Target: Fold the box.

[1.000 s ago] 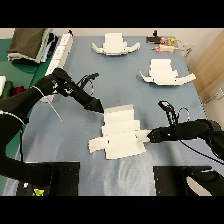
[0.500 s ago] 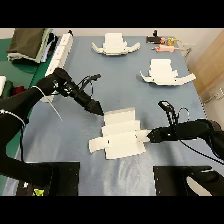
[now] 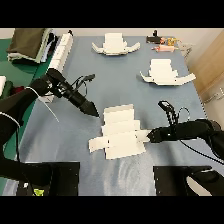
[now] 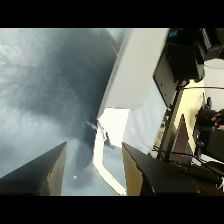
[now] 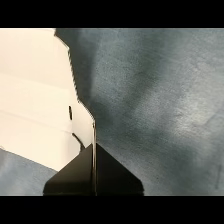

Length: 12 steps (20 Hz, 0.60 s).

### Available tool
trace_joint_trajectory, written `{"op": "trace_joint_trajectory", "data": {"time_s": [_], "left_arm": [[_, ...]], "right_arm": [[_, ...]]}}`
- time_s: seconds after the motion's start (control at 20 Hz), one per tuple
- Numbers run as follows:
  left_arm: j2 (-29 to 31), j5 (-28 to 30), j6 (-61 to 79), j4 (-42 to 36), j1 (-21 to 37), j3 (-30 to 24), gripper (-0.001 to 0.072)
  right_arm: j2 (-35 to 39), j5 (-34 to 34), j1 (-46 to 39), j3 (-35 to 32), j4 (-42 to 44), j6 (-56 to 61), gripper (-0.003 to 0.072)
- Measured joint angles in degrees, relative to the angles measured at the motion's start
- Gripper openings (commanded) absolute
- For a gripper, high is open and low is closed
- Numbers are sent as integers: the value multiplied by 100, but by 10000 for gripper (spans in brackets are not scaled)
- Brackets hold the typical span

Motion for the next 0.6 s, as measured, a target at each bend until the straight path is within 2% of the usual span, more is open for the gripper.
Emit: {"op": "trace_joint_trajectory", "data": {"time_s": [0.3,0.4,0.45,0.6], "left_arm": [[13,813,466,-271,-721,-177,517],[11,1106,584,-330,-944,-190,162],[11,1241,645,-348,-1034,-188,119],[11,1432,789,-380,-1172,-168,115]], "right_arm": [[0,0,0,0,-2,-2,2],[0,0,0,0,-2,0,3],[0,0,0,0,-2,-2,2],[0,-9,0,0,-7,0,3]]}}
